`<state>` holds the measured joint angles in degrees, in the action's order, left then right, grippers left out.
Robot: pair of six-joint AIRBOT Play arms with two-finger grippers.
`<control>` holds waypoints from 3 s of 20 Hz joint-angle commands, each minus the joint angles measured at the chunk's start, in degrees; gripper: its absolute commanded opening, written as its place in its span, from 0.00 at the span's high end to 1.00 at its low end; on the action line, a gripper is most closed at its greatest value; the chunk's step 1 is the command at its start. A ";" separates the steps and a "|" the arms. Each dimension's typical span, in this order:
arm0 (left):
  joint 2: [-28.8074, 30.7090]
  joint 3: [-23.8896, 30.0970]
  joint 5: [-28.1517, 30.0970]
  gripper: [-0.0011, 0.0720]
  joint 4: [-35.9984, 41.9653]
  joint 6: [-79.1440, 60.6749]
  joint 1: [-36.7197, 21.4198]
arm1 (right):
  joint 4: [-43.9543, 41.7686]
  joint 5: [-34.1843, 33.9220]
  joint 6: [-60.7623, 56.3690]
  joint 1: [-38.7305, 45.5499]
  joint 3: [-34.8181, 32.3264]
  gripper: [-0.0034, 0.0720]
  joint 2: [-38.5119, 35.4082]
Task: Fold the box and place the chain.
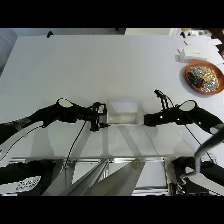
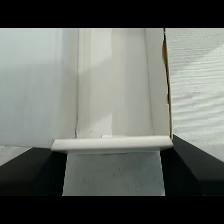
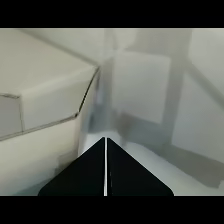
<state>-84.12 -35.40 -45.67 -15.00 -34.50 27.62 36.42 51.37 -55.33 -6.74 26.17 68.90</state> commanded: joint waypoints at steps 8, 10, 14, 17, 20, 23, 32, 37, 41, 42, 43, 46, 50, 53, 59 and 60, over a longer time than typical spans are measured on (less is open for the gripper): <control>0.02 0.02 -0.17 0.68 -0.02 0.02 -0.02 | -3.87 1.36 2.93 -0.33 0.02 0.78 -6.73; 0.02 0.02 -0.31 0.68 -0.02 0.02 0.00 | -3.87 1.42 2.91 -0.33 0.17 0.68 -8.70; 0.02 0.02 -0.42 0.68 -0.02 0.02 -0.02 | -3.89 2.47 2.86 -0.37 1.14 0.46 -10.16; 0.02 0.02 -0.46 0.68 0.00 0.02 -0.02 | -1.70 0.44 1.81 -3.96 1.14 0.37 -10.14; 0.02 0.02 -0.42 0.68 -0.02 0.02 -0.02 | 3.72 -4.26 -5.31 -8.66 1.33 0.28 -9.70; 0.02 0.02 -0.42 0.68 -0.02 0.02 -0.02 | 10.80 -5.97 -15.12 -12.31 4.33 0.24 -7.61; 0.02 0.02 -0.42 0.68 -0.02 0.02 -0.02 | 41.22 0.35 -53.40 -27.15 18.69 0.24 5.07; 0.02 0.02 -0.44 0.68 -0.02 0.02 -0.02 | 47.78 2.47 -66.73 -31.87 21.68 0.25 8.90; 0.02 0.02 -0.44 0.68 -0.02 0.02 -0.02 | 47.87 3.08 -68.83 -33.33 24.06 0.38 10.47; 0.02 0.02 -0.46 0.68 0.00 0.02 -0.02 | 48.26 3.06 -69.44 -33.53 24.20 0.43 10.47; 0.02 0.02 -0.44 0.68 -0.02 0.02 -0.02 | 48.94 3.30 -70.03 -33.53 24.28 0.45 10.47; 0.02 0.02 -0.44 0.68 -0.02 0.02 -0.02 | 49.94 4.15 -70.71 -33.53 24.28 0.67 10.47; 0.02 0.02 -0.44 0.68 -0.02 0.02 -0.02 | 49.96 4.81 -70.69 -33.53 24.28 0.91 10.47; 0.02 0.02 -0.44 0.68 -0.02 0.02 -0.02 | 50.16 4.81 -70.69 -33.53 24.28 0.81 10.47; 0.02 0.02 -0.44 0.68 -0.02 0.02 -0.02 | 53.13 6.99 -73.94 -33.55 24.28 0.61 10.47; 0.02 0.02 -0.44 0.68 -0.02 0.02 -0.02 | 53.40 7.45 -73.96 -33.55 24.28 0.61 10.47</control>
<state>-84.14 -35.40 -46.13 -15.03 -34.52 27.62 87.92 57.04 -127.63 -40.27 50.48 79.33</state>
